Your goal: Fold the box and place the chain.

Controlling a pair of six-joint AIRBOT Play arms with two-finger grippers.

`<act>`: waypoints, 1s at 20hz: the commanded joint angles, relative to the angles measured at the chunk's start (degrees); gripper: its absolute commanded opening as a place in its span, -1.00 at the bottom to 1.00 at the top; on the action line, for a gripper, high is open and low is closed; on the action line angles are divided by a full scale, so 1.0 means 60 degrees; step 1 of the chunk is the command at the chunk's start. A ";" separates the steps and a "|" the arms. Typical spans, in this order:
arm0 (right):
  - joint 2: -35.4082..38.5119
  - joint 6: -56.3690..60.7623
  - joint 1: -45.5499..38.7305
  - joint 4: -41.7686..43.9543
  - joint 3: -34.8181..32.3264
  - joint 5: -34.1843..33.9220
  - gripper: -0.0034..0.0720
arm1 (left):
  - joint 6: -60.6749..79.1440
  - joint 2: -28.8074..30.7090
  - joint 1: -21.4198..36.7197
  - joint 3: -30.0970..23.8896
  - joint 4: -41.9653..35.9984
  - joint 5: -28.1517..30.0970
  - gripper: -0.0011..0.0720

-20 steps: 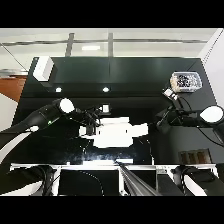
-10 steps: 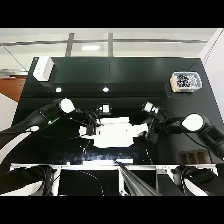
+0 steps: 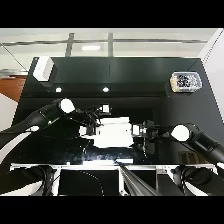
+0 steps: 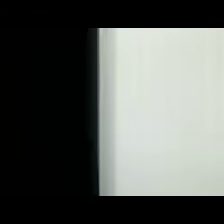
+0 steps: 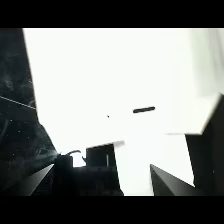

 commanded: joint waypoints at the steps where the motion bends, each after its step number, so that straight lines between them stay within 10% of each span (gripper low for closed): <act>1: -0.0007 -0.0193 0.0193 -0.0113 -0.0033 -0.0448 0.99 | 0.0000 -0.0004 0.0000 0.0011 0.0007 -0.0229 -0.88; 20: -0.0488 -0.0029 0.1545 0.1494 0.0193 -0.2058 0.97 | 0.0000 -0.0004 0.0000 0.0036 0.0007 -0.0510 -0.89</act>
